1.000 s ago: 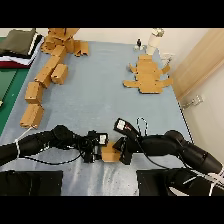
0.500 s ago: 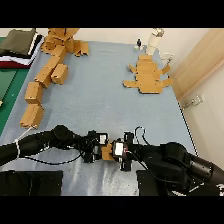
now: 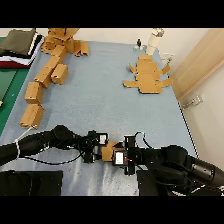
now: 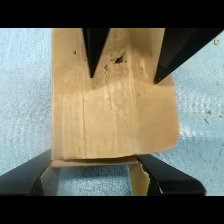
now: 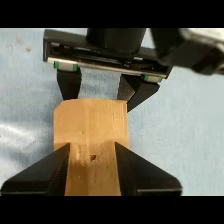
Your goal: Fold the box.
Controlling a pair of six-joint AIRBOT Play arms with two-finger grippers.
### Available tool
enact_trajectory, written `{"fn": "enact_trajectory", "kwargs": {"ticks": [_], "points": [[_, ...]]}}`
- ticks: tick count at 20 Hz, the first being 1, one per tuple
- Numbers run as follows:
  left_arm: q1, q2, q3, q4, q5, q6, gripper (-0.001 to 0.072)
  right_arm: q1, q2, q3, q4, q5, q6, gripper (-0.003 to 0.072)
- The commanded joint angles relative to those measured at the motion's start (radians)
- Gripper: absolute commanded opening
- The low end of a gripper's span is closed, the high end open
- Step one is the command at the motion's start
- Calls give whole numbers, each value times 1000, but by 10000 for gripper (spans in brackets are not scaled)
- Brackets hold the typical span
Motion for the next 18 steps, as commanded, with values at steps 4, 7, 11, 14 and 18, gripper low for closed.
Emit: {"fn": "enact_trajectory", "kwargs": {"ticks": [4, 7, 11, 14, 18], "points": [[1, 0, 1, 0, 0, 0, 533, 2, -35, -2, -35, -10, -46, 544], [1, 0, 1, 0, 1, 0, 533, 2, -49, -2, -45, 3, -74, 581], [1, 0, 1, 0, 0, 0, 533, 2, -52, -2, -47, 14, -90, 578], [1, 0, 1, 0, 0, 0, 533, 2, -51, -2, -71, 14, -91, 468], [1, 0, 1, 0, 0, 0, 533, 2, -51, -2, -120, 18, -118, 434]]}}
